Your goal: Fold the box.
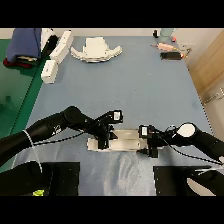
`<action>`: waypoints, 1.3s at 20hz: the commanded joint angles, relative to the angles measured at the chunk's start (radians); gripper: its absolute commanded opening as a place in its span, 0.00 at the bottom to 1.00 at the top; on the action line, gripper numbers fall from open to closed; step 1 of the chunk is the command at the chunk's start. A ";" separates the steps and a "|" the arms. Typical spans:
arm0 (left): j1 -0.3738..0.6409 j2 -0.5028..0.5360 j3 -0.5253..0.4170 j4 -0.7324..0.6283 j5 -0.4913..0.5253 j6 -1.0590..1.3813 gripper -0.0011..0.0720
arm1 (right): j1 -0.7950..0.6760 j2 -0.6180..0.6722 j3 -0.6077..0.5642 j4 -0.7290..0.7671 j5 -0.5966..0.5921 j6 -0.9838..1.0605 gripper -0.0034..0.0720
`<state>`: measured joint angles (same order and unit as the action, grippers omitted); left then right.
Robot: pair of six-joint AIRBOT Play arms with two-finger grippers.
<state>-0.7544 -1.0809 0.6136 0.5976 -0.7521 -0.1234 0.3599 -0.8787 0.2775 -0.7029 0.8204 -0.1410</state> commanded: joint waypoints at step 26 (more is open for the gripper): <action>0.000 0.000 0.001 0.000 0.000 0.000 0.04 | 0.009 -0.005 -0.006 -0.007 -0.010 -0.028 0.82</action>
